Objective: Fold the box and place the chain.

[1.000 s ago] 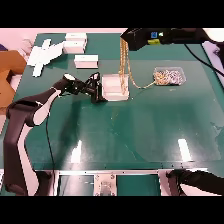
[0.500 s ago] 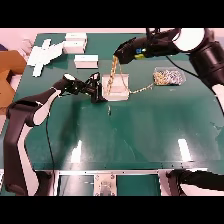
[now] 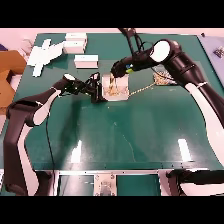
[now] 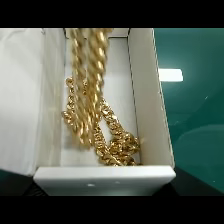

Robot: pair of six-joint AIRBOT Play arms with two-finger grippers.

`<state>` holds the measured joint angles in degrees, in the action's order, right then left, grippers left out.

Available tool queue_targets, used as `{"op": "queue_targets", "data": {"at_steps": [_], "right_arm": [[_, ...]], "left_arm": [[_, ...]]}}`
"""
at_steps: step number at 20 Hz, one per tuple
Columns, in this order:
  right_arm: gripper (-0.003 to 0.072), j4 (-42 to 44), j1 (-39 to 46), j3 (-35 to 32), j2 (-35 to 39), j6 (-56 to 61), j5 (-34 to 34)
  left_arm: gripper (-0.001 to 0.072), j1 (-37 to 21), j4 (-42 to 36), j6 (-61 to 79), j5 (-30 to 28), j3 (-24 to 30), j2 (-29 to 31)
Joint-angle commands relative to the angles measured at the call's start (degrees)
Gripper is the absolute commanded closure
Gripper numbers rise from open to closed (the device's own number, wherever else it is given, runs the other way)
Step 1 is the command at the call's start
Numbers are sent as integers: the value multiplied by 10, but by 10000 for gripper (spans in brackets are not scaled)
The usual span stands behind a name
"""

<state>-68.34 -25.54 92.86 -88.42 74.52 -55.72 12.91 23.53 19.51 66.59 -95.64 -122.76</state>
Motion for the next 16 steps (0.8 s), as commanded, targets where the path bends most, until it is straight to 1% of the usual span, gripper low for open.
{"op": "queue_targets", "data": {"at_steps": [1, 4, 5, 6, 7, 8, 10, 11, 12, 13, 14, 16], "right_arm": [[681, 0, 2, -34, -10, 0, 0], [666, 0, 8, -38, -15, 0, 3], [487, 0, 10, -38, -15, 0, 5], [288, 0, 13, -38, -15, 0, 5], [246, 0, 17, -38, -15, 0, 5], [277, -1, 19, -38, -15, 0, 5], [280, 0, 25, -38, -14, 0, 3], [280, -2, 28, -37, -14, 0, -9], [283, -3, 35, -37, -11, 3, -34], [309, -9, 44, -37, -9, 13, -58], [317, -23, 57, -37, -7, 32, -79], [316, -50, 96, -38, -5, 71, -108]], "left_arm": [[181, 0, 0, 0, 0, 0, 0], [181, 0, 0, 0, 0, 0, 0], [181, 0, 0, 0, 0, 0, 0], [181, 0, 0, 0, 0, 0, 0], [181, 0, 0, 0, 0, 0, 0], [181, 0, 0, 0, 0, 0, 0], [181, 0, 0, 0, 0, 0, 0], [181, 0, 0, 0, 0, 0, 0], [181, 0, 0, 0, 0, 0, 0], [181, 0, 0, 0, -1, 0, 0], [181, 0, 0, 0, 0, 0, 0], [181, 0, 0, 0, -1, 0, 0]]}}
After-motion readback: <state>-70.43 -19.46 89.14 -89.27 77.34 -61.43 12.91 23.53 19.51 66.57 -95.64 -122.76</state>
